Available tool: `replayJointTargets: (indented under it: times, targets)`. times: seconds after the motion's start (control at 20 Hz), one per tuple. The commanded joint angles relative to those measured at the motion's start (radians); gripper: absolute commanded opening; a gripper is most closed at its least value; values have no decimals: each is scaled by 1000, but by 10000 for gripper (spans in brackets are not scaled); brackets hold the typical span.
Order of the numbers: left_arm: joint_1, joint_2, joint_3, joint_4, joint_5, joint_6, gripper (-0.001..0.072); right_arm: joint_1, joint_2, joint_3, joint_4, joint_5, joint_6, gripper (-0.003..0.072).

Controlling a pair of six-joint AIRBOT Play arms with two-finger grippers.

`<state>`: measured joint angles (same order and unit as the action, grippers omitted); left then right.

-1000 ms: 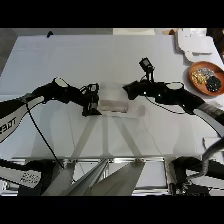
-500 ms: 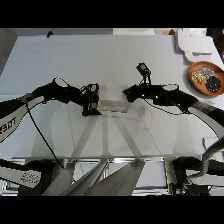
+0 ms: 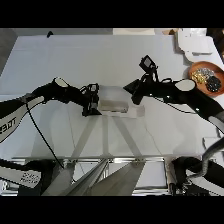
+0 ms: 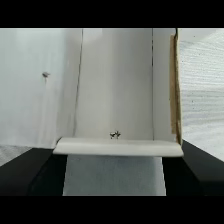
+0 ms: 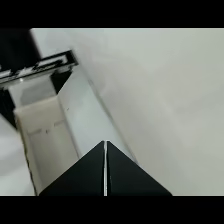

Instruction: Fold the box and place the chain.

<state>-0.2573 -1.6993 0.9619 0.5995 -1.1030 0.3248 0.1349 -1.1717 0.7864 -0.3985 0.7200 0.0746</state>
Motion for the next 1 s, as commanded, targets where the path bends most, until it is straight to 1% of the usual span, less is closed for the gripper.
replayJointTargets:
  times: [0.0,0.05,0.1,0.2,0.3,0.35,0.55,0.7,0.8,0.85,0.9,0.95]
  targets:
    - [0,1,0,0,0,0,261,1,135,0,-393,111,1,32]
    - [0,1,0,0,0,0,261,1,148,0,-486,149,1,87]
    - [0,1,0,0,0,0,261,1,145,-1,-544,179,1,112]
    - [0,1,0,0,0,0,261,1,122,-22,-577,192,0,153]
    - [0,1,0,0,0,0,261,1,80,-44,-569,159,-27,326]
    - [0,1,0,0,0,0,261,1,53,-47,-571,138,-53,371]
    - [0,1,0,0,0,0,261,1,-56,-47,-534,48,-130,368]
    - [0,1,0,0,0,0,261,1,-119,-47,-474,50,-182,359]
    - [0,1,0,0,0,0,261,1,-143,-47,-407,49,-234,356]
    - [0,1,0,0,0,0,261,1,-151,-47,-363,50,-272,336]
    - [0,1,0,0,0,0,261,6,-157,-47,-327,51,-300,298]
    - [0,1,0,0,0,0,261,18,-161,-47,-319,51,-327,288]
